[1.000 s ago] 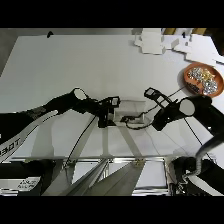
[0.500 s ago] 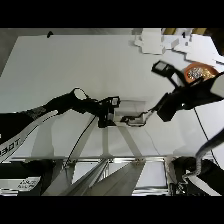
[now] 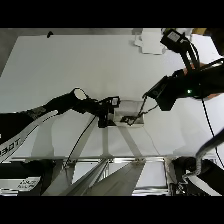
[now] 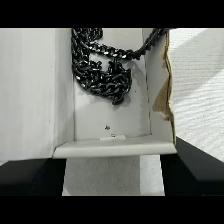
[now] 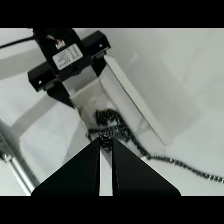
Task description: Fold the box and place the chain.
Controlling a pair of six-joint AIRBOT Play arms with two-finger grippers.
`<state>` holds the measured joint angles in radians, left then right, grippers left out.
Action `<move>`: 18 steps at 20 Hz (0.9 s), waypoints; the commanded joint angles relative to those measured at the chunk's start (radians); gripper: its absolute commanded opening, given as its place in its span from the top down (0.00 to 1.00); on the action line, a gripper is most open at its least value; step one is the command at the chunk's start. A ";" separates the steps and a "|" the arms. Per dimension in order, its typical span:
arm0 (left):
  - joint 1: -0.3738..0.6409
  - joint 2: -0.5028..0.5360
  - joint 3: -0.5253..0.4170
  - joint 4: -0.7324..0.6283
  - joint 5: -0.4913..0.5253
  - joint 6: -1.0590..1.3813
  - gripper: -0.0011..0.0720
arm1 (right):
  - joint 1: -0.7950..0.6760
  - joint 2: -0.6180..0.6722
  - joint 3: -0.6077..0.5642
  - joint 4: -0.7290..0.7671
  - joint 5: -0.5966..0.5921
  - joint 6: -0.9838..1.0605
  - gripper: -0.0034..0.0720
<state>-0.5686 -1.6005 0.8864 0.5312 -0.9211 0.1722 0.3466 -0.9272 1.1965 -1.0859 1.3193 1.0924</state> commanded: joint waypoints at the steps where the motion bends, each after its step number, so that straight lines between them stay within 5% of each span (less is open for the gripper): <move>1: 0.000 0.000 0.000 0.000 0.000 0.000 0.53 | -0.001 -0.011 0.007 0.011 -0.062 -0.002 0.93; 12: 0.000 0.000 0.000 0.000 0.000 0.000 0.53 | 0.018 -0.060 0.003 0.009 0.006 -0.063 0.93; 18: 0.000 0.000 0.000 0.000 0.000 0.000 0.53 | 0.107 -0.087 -0.151 0.007 -0.093 -0.107 0.93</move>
<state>-0.5686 -1.6005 0.8864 0.5312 -0.9211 0.1722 0.4286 -1.0039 1.1133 -1.0756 1.2713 1.0035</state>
